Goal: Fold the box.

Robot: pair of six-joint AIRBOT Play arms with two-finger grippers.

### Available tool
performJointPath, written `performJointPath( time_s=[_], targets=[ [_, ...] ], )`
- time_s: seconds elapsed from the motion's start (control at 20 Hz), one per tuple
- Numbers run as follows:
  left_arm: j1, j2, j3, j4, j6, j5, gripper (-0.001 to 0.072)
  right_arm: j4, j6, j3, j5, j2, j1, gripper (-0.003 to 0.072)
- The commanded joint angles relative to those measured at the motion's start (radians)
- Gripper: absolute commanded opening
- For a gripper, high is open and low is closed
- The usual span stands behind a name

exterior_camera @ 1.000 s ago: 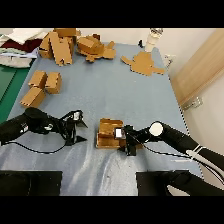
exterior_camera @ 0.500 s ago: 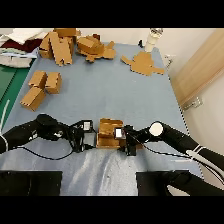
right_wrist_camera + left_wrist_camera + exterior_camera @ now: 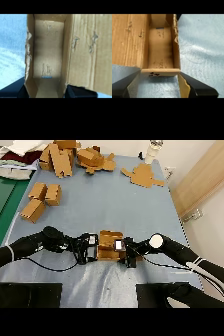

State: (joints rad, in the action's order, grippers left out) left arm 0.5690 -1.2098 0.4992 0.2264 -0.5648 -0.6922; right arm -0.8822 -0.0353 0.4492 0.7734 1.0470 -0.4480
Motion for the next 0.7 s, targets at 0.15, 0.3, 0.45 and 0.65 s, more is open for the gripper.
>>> performJointPath(
  time_s=[0.15,0.3,0.45,0.65],
  targets=[
    [0.022,-0.027,0.03,0.024,0.02,0.005,0.0702,0.0,0.0,0.0,0.0,-0.001,-0.001,0.0509],
    [0.021,-0.026,0.029,0.034,0.043,0.041,0.0701,0.0,0.0,0.0,0.0,-0.001,-0.001,0.0509],
    [0.021,-0.024,0.029,0.096,0.058,0.062,0.0701,0.0,0.0,0.0,0.0,-0.001,-0.001,0.0509],
    [0.021,-0.024,0.03,0.103,0.069,-0.023,0.0701,0.0,0.0,0.0,0.0,-0.001,-0.001,0.0509]
  ],
)
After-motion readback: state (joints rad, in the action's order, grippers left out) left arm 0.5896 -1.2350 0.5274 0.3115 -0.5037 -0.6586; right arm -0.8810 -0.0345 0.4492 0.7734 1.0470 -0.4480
